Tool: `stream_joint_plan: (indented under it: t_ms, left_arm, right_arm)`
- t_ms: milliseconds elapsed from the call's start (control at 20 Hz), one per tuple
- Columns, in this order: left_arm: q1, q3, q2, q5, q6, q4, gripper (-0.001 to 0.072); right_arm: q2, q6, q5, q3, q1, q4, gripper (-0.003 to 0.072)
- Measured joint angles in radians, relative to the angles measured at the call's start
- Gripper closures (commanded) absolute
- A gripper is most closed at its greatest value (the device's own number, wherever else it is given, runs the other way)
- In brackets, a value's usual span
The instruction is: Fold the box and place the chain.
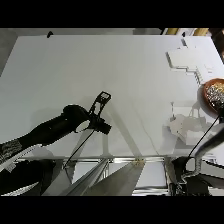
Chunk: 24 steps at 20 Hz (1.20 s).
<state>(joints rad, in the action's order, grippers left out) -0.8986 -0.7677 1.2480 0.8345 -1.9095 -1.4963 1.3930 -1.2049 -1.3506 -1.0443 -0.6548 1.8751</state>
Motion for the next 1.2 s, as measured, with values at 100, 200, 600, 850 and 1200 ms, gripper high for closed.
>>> stream_joint_plan:
  t_ms: [100, 200, 600, 850, 1200]
  left_arm:
    - [0.0, 0.0, 0.0, 0.0, 0.0, 0.0, 0.07]
    - [0.0, 0.0, 0.0, 0.0, 0.0, 0.0, 0.07]
    - [0.0, 0.0, 0.0, 0.0, 0.0, 0.0, 0.07]
    - [0.014, 0.0, 0.0, 0.0, -0.001, 0.014, 0.0699]
    - [0.023, 0.0, 0.0, 0.0, -0.002, 0.041, 0.0699]
  right_arm:
    - [0.018, 0.016, 0.005, -0.002, -0.008, -0.006, 0.0353]
    - [0.038, 0.023, -0.002, -0.002, -0.013, -0.012, 0.0468]
    - [0.047, 0.027, -0.165, 0.004, 0.01, -0.135, 0.067]
    - [-0.124, 0.018, -0.132, 0.06, 0.179, -0.298, 0.067]
    - [-0.52, 0.033, 0.084, 0.381, 0.417, -0.551, 0.0669]
